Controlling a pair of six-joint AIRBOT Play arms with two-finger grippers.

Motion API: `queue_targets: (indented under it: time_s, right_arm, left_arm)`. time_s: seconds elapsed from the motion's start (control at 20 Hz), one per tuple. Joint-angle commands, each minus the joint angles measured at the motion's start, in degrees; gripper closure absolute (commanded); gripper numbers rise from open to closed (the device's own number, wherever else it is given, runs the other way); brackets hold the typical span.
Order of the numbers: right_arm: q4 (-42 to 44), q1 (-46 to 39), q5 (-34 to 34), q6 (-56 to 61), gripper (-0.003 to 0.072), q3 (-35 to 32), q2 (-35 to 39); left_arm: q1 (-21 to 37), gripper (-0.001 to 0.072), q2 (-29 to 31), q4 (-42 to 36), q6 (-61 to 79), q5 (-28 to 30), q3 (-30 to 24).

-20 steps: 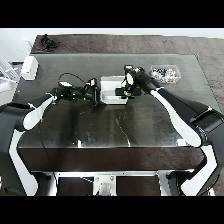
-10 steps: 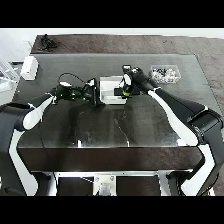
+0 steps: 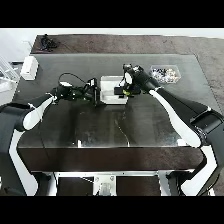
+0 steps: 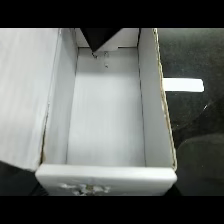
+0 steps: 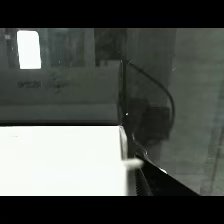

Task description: Fold the box and place the chain.

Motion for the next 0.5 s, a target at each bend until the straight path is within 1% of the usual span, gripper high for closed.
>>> queue_targets:
  time_s: [0.0, 0.1, 0.2, 0.45]
  right_arm:
    - [-0.11, -0.59, 0.07, 0.0, 0.0324, 0.07, 1.81]
    - [-0.11, -0.7, 0.09, -0.02, 0.0318, 0.04, 2.71]
    - [-0.02, -0.66, 0.07, -0.02, 0.0233, 0.04, 4.48]
    - [-0.57, -0.83, -0.02, -4.74, 0.0233, 0.07, 13.14]
  left_arm:
    - [0.04, 0.0429, 0.0, 0.17, 0.02, 0.11, 0.0]
    - [0.04, 0.0429, 0.0, 0.17, 0.02, 0.09, 0.0]
    - [0.04, 0.0429, 0.0, 0.17, 0.02, 0.11, 0.0]
    - [0.04, 0.0429, 0.0, 0.17, 0.02, 0.09, 0.0]
